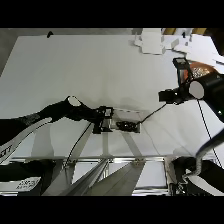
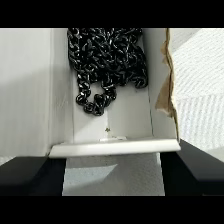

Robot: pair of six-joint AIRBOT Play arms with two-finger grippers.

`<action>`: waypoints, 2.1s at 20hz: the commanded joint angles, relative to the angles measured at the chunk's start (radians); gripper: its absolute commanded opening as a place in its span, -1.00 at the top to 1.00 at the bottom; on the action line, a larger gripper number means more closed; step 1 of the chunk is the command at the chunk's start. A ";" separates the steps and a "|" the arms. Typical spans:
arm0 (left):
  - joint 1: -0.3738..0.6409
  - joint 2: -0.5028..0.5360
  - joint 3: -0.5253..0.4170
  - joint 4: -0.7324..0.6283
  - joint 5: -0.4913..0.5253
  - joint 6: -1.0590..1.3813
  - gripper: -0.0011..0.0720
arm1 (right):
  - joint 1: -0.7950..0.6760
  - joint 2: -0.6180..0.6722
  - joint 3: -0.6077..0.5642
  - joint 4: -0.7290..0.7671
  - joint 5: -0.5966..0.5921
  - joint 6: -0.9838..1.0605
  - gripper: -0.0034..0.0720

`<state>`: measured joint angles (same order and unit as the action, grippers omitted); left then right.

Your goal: Fold the box and place the chain.

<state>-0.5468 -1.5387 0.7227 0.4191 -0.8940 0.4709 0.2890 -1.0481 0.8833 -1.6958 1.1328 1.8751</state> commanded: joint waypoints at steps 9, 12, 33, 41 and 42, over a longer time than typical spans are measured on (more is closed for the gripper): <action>0.001 0.001 0.000 0.000 0.000 0.000 0.66 | -0.038 -0.071 -0.080 0.010 -0.138 0.002 0.27; 0.001 0.001 0.000 0.000 0.000 0.000 0.66 | -0.038 -0.101 -0.080 0.010 -0.139 0.004 0.27; 0.001 0.001 0.000 0.000 0.000 0.000 0.66 | -0.037 -0.316 -0.080 0.018 -0.169 0.003 0.85; 0.001 0.001 0.000 0.000 0.000 0.000 0.66 | 0.011 -0.047 -0.080 0.019 -0.037 -0.051 0.87; 0.001 0.001 0.000 0.000 0.000 0.000 0.66 | 0.043 0.006 -0.080 0.019 -0.008 -0.052 0.87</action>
<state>-0.5468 -1.5387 0.7227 0.4191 -0.8944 0.4709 0.2863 -1.1587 0.8021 -1.6791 1.0473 1.8378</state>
